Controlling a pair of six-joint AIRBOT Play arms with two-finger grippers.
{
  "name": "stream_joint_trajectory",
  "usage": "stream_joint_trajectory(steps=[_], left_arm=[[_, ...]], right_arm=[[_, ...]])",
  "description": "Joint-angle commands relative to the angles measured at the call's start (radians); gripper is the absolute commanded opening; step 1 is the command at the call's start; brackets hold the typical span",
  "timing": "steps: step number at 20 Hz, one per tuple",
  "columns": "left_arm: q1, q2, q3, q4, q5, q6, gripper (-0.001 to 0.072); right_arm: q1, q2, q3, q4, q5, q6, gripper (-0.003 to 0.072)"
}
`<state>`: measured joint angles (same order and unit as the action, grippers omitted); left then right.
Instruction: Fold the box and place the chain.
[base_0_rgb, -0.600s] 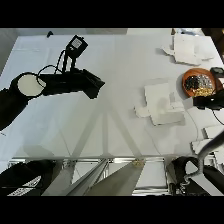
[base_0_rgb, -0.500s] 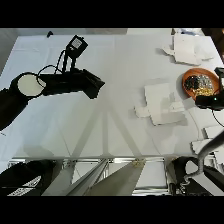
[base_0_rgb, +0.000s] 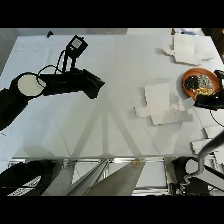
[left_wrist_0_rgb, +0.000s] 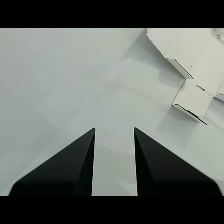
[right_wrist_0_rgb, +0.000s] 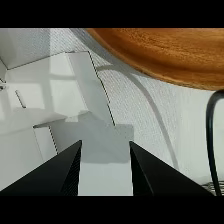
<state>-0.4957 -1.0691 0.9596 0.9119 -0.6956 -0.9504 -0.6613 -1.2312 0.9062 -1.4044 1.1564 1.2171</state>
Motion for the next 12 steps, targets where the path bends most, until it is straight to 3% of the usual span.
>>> stream_joint_trajectory(steps=[1,7,12], left_arm=[[-0.001,0.000,0.000,0.000,0.000,0.001,0.0258],[-0.001,0.000,0.000,0.000,0.000,0.000,0.0258],[-0.001,0.000,0.000,0.000,0.000,0.000,0.0258]], right_arm=[[-0.003,-0.080,0.042,0.026,0.003,0.009,0.0339],[-0.003,-0.178,0.074,0.088,-0.027,-0.001,0.0335],[-0.003,-0.224,0.089,0.156,-0.014,-0.046,0.0288]])
